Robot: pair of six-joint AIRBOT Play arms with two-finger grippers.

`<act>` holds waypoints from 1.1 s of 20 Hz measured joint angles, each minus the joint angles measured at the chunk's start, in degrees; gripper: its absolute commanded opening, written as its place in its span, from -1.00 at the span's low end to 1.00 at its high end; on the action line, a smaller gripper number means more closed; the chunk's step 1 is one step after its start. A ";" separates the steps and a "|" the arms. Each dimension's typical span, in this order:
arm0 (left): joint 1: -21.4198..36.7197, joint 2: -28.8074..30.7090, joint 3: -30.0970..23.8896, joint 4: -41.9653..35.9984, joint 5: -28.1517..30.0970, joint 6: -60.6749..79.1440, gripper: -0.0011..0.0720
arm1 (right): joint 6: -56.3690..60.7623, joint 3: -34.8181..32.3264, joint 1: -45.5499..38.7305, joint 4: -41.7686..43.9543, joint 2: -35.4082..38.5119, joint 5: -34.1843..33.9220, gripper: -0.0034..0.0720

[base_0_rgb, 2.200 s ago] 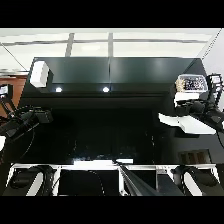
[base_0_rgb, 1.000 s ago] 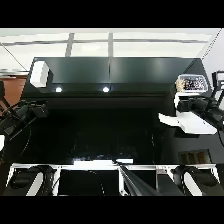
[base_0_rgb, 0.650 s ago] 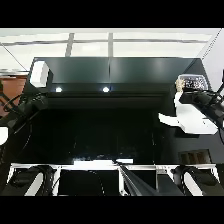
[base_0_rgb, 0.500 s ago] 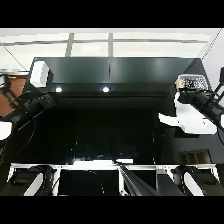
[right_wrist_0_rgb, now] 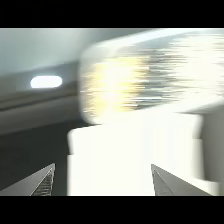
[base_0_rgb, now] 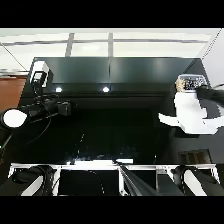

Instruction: Fold the box and place the chain.

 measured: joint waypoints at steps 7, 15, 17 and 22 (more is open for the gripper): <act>-0.28 -0.33 0.37 7.98 -4.50 -9.73 0.99 | 9.35 7.58 -24.41 -7.50 -10.84 6.21 0.95; -0.28 -0.35 0.37 9.22 -5.35 -11.17 0.99 | -6.27 24.06 -33.31 -0.94 -33.03 24.68 0.94; -0.28 -0.35 0.37 9.22 -5.55 -11.37 0.99 | -10.05 28.17 -33.66 1.22 -38.97 31.39 0.94; -0.28 -0.35 0.37 9.18 -5.51 -11.37 0.98 | -16.83 32.37 -33.22 6.54 -46.36 39.08 -0.36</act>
